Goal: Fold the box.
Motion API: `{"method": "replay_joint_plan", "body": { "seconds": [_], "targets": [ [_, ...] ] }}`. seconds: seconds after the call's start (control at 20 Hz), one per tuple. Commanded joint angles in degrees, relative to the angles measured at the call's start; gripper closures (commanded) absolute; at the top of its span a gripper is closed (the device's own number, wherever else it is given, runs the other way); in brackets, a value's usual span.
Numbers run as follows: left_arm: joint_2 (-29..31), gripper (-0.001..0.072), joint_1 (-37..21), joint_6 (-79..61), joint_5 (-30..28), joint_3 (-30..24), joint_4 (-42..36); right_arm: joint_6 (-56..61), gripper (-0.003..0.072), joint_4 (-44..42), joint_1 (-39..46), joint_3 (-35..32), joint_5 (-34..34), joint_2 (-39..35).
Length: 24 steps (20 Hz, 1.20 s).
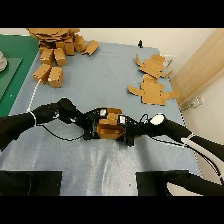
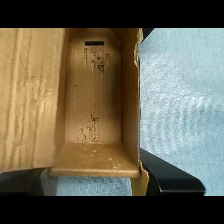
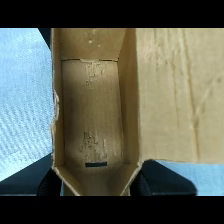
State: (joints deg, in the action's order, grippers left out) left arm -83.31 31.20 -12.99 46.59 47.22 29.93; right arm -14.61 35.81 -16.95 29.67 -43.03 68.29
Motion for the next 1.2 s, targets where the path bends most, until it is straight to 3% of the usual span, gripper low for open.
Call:
{"method": "replay_joint_plan", "body": {
  "seconds": [0.0, 0.45, 0.5, 0.55, 0.75, 0.9, 1.15],
  "targets": [
    [-0.04, 0.0229, 0.0, -0.02, 0.02, 0.07, 0.02, -0.02, 0.0216, -0.02, 0.04, 0.07, 0.02, -0.04],
    [-0.04, 0.0229, 0.0, -0.02, 0.02, 0.07, 0.02, 0.0, 0.0216, -0.11, 0.04, 0.07, -0.02, -0.04],
    [-0.04, 0.0229, 0.0, -0.02, 0.02, 0.07, 0.02, 0.02, 0.0177, 0.02, 0.04, 0.07, -0.46, -0.02],
    [-0.04, 0.0229, 0.02, -0.02, 0.02, 0.07, 0.02, 0.04, -0.0032, 1.03, 0.13, 0.07, -1.31, -0.04],
    [-0.04, 0.0229, 0.02, -0.02, 0.02, 0.07, 0.02, 3.48, -0.0034, 3.21, 1.03, 0.13, -3.5, -0.37],
    [-0.04, 0.0229, 0.0, 0.0, 0.02, 0.07, 0.02, 4.52, -0.0033, 8.41, 2.97, 0.13, -9.01, -2.75],
    [-0.04, 0.0229, 0.02, 0.0, 0.02, 0.07, 0.02, 13.33, -0.0032, 17.99, 3.04, 0.13, -9.44, -14.75]
  ]
}}
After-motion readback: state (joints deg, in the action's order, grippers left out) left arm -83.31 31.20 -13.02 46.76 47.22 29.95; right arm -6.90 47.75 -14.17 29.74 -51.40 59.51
